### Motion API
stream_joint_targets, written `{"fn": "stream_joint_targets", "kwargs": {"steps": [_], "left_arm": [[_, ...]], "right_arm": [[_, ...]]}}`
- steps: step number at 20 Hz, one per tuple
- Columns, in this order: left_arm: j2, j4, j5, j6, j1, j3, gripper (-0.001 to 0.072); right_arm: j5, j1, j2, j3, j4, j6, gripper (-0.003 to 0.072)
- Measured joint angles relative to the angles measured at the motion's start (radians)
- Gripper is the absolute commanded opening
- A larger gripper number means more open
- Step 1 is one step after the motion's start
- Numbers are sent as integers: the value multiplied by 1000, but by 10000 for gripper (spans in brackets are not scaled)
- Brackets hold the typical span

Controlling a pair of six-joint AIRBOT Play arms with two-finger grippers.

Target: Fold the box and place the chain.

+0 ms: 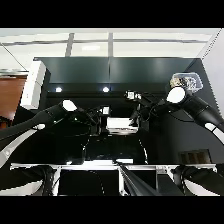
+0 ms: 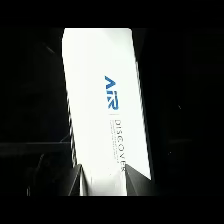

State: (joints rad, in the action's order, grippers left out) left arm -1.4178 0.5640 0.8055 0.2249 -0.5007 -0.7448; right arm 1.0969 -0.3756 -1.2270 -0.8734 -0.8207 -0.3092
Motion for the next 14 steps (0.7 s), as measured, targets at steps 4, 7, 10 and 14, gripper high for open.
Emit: {"fn": "stream_joint_targets", "kwargs": {"steps": [4, 7, 10, 14], "left_arm": [[0, 0, 0, 0, 0, 0, 404], [0, 0, 0, 0, 0, 0, 404], [0, 0, 0, 0, 0, 0, 404], [0, 0, 0, 0, 0, 0, 404]], "right_arm": [[-15, 0, 0, 4, 2, 0, 301], [-22, -2, 0, 8, 3, 0, 301], [-26, -2, 0, 17, 4, 0, 301], [-29, -2, 0, 23, 4, 0, 301]]}}
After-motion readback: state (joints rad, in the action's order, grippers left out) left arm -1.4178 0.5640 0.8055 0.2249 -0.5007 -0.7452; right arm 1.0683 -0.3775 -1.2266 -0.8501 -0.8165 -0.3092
